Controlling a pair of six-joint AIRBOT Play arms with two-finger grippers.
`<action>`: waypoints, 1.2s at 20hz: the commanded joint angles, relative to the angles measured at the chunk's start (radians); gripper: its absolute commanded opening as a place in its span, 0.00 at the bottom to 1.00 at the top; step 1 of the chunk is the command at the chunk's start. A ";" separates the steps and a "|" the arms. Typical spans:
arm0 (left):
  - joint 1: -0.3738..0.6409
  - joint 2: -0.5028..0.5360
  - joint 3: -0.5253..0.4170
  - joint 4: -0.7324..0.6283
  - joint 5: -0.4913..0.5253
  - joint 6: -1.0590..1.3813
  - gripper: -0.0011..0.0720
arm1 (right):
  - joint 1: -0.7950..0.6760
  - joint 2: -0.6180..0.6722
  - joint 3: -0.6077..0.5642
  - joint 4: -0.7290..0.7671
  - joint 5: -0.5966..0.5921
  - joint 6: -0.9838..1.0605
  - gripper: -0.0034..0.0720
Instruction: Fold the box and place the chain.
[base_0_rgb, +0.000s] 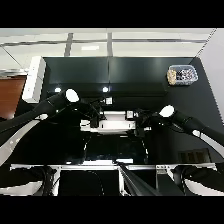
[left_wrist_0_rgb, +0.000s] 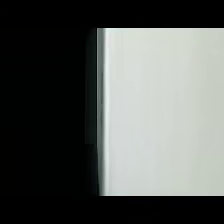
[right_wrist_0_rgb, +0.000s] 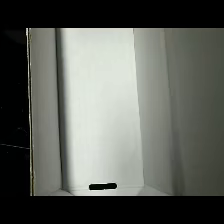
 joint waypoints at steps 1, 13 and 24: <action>0.000 0.002 0.001 0.000 0.000 0.000 0.29 | 0.001 -0.001 0.000 -0.001 -0.003 0.000 0.83; 0.104 0.225 0.034 0.399 -0.261 -0.642 0.93 | 0.001 -0.001 0.000 -0.002 -0.003 -0.001 0.57; 0.092 0.125 -0.070 -0.486 0.075 -0.441 0.05 | 0.001 -0.001 0.000 -0.002 -0.003 0.000 0.57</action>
